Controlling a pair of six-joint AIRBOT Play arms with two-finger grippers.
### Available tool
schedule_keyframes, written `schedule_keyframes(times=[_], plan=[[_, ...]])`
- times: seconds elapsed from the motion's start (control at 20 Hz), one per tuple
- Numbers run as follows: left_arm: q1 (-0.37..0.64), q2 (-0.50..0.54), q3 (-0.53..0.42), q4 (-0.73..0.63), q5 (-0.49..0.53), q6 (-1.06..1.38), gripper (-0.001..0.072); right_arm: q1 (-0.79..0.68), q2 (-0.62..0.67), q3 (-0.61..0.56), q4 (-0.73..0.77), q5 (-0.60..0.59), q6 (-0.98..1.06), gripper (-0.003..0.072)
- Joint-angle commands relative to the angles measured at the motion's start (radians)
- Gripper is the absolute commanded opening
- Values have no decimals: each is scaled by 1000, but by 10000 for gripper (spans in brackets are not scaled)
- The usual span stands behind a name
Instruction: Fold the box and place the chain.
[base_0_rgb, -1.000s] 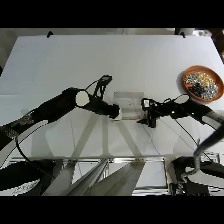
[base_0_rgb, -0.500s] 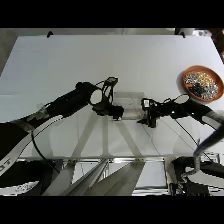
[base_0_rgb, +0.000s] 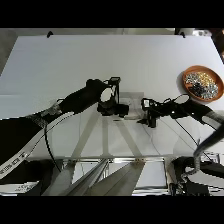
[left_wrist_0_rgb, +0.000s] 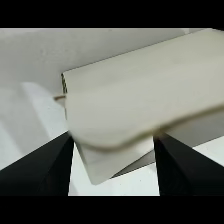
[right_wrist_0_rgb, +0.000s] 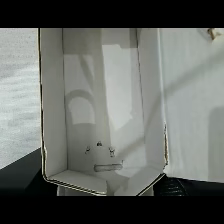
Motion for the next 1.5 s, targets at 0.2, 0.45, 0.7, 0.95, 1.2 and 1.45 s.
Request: schedule_keyframes(times=[0.2,0.45,0.7,0.95,1.2,1.45], plan=[[-1,-24,9,41,-30,-175,510,0,1,1,0,0,0,407],[-7,-32,9,48,9,-220,444,0,1,1,0,0,0,407],[-8,-66,9,36,21,-221,378,0,1,1,0,0,0,407],[-7,-93,9,35,2,-209,379,0,1,1,0,0,0,407],[-6,-107,9,46,3,-190,370,0,1,1,0,0,0,407],[-8,-109,9,42,3,-165,8,0,1,1,0,0,0,407]])
